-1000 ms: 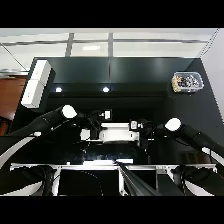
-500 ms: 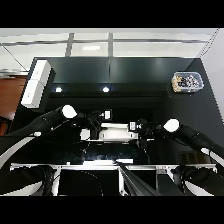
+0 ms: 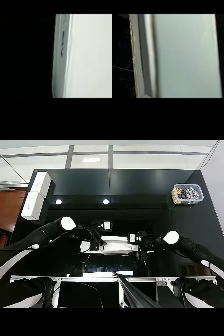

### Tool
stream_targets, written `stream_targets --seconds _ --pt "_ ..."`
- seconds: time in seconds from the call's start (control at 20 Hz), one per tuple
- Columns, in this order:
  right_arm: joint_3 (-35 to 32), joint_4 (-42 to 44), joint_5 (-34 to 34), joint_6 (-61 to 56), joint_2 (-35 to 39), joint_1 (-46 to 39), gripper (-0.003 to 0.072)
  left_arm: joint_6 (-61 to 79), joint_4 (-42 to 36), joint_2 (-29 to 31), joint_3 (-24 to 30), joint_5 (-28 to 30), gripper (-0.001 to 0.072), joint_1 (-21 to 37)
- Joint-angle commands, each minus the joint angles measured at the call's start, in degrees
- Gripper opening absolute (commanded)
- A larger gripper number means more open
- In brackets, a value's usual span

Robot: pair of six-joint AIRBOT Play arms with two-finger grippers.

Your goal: Fold the box and place the chain.

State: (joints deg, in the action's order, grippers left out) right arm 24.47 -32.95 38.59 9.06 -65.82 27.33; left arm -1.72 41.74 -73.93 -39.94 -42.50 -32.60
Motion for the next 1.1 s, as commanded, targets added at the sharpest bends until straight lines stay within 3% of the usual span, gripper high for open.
stream_targets --seconds 0.0,0.1,0.25,0.35,0.45,0.55,0.65,0.85,1.05 --pt "0.0 -0.1 -0.1 0.0 0.0 0.1 0.0465 -7.4 6.2 4.0 -0.5 -0.4 0.0522 0.2" --pt "0.0 -0.1 -0.1 0.0 0.0 0.1 0.0465 -14.1 13.3 8.3 -0.5 -2.5 0.0522 0.8" --pt "0.0 -0.1 -0.1 0.0 0.0 0.1 0.0465 -28.2 22.8 14.4 -0.5 -10.1 0.0499 2.7" --pt "0.0 -0.1 -0.1 0.0 0.0 0.1 0.0465 -36.7 24.1 16.4 -0.5 -15.9 0.0465 3.8" --pt "0.0 -0.1 -0.1 0.0 0.0 0.1 0.0465 -42.0 23.5 16.8 -0.5 -20.7 0.0025 3.7" --pt "0.0 -0.1 -0.1 0.0 0.0 0.1 0.0465 -43.8 16.5 16.8 0.1 -22.5 0.0031 3.5" --pt "0.0 -0.1 0.0 0.0 0.0 0.1 0.0465 -43.6 4.4 16.6 0.8 -20.4 0.0031 3.5" --pt "0.0 -0.1 -0.1 0.0 0.0 0.1 0.0465 -37.7 -14.3 13.0 1.2 -6.3 0.0032 3.5" --pt "0.0 -0.1 -0.1 0.0 0.0 0.1 0.0465 -29.6 -19.5 4.7 1.0 1.2 0.0031 3.4"
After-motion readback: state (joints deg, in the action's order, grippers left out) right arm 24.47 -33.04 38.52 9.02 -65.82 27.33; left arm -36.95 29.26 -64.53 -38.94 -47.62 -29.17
